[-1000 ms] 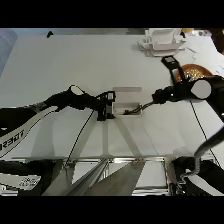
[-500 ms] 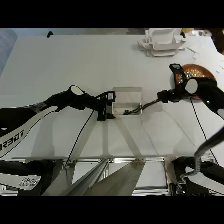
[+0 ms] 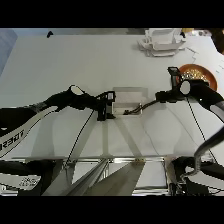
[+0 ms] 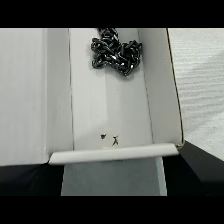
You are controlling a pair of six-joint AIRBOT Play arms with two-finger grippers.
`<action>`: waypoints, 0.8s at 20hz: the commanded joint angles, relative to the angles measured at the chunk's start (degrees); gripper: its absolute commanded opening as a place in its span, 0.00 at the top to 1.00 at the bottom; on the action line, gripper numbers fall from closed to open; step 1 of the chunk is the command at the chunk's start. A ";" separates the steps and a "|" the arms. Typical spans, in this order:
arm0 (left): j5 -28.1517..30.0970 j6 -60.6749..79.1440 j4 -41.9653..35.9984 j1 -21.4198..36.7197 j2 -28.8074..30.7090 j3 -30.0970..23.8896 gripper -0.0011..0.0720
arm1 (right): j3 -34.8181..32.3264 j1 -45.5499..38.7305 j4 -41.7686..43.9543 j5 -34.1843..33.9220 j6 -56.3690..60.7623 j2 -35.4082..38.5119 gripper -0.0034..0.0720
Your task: Fold the box and place the chain.
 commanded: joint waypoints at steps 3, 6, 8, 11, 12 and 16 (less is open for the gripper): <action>0.00 0.00 0.02 0.02 0.04 -0.02 0.97 | -0.02 0.00 -0.31 -0.50 0.87 -1.95 0.58; 0.00 0.00 0.02 0.02 0.04 -0.02 0.97 | -0.02 0.00 -0.31 -1.07 1.11 -2.12 0.58; 0.02 0.00 0.02 0.02 0.04 -0.02 0.97 | -0.02 0.00 -0.33 -1.64 1.57 -2.12 0.59; 0.00 0.00 0.02 0.02 0.04 -0.02 0.97 | -0.02 -0.02 -0.55 -2.99 1.60 -2.16 0.64; 0.00 0.00 0.02 0.02 0.04 -0.02 0.97 | -0.02 0.00 -0.55 -3.10 1.60 -2.23 0.64; 0.00 0.00 0.02 0.02 0.04 -0.02 0.97 | -0.02 0.00 -0.63 -2.64 0.35 -2.47 0.93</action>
